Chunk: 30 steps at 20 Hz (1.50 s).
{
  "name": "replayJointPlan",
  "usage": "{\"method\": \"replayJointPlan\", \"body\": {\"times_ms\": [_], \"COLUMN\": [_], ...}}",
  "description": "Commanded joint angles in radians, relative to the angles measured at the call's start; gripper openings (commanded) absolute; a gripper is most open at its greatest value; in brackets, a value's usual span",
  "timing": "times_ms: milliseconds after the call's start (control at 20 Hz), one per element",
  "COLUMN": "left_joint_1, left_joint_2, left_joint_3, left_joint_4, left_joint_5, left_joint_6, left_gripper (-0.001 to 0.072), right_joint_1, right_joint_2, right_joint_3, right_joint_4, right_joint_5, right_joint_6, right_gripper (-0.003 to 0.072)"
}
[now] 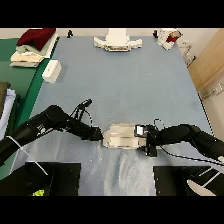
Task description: Fold the box.
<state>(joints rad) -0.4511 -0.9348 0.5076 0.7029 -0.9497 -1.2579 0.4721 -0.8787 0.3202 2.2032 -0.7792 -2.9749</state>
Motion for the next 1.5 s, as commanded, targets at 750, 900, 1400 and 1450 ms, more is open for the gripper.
{"method": "replayJointPlan", "body": {"times_ms": [750,900,1400,1450], "left_joint_1": [-0.029,-0.042,-0.288,-0.312], "left_joint_2": [-0.015,-0.018,-0.02,-0.02], "left_joint_3": [0.011,0.011,0.055,0.07], "left_joint_4": [-0.105,-0.055,0.211,0.269], "left_joint_5": [0.017,0.04,0.194,0.199], "left_joint_6": [0.063,0.003,-0.364,-0.434], "left_gripper": [0.0359,0.0359,0.0358,0.0358], "right_joint_1": [-0.001,-0.001,-0.001,0.0], "right_joint_2": [0.0,0.0,0.0,0.0], "right_joint_3": [0.0,0.0,0.0,0.0], "right_joint_4": [0.0,0.0,0.0,0.0], "right_joint_5": [0.0,0.0,0.0,0.0], "right_joint_6": [0.0,0.0,0.0,0.0], "right_gripper": [0.0509,0.0509,0.0509,0.0509]}}
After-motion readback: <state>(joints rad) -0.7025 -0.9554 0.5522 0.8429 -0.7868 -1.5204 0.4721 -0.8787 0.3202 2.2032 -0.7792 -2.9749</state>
